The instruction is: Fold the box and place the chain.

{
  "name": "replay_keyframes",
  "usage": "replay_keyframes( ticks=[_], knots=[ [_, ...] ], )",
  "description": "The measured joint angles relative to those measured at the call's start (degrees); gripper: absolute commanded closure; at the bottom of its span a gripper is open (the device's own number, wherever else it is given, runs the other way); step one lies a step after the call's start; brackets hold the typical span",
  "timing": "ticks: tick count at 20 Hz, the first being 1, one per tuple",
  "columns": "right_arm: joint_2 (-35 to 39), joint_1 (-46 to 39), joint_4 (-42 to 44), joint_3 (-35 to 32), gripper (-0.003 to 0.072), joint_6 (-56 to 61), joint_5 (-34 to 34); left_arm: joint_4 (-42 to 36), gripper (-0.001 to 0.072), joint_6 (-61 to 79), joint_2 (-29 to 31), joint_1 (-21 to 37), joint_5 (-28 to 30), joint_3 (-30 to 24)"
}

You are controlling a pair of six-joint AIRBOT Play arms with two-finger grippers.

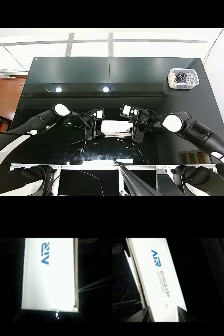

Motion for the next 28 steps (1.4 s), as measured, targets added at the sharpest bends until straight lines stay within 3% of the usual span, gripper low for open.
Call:
replay_keyframes(
  ticks=[12,14,20,21,22,23,28],
  knots=[
    [-1.5,0.6,1.0,0.0,0.0251,0.2,-0.3,0.0,0.0308,0.0,0.0,0.0,0.0,0.0],
    [-1.5,0.6,1.1,0.1,0.0138,0.7,-0.2,0.0,0.0308,0.0,0.0,0.0,0.0,0.0],
    [2.2,-1.0,1.0,0.7,0.0139,5.5,1.6,0.0,0.0308,0.0,0.0,0.0,0.0,0.0],
    [3.4,-1.9,1.0,0.7,0.0204,7.5,2.4,0.0,0.0308,0.0,0.0,0.0,0.0,0.0],
    [4.4,-2.8,1.5,0.7,0.0380,10.0,3.3,0.0,0.0308,0.0,0.0,0.0,0.0,0.0],
    [5.2,-3.8,2.5,0.8,0.0655,12.8,4.4,0.0,0.0308,0.0,0.0,0.0,0.0,0.0],
    [5.1,-6.8,18.5,-0.2,0.0646,23.7,6.0,0.0,0.0308,0.0,0.0,0.0,0.0,0.0]
  ],
)
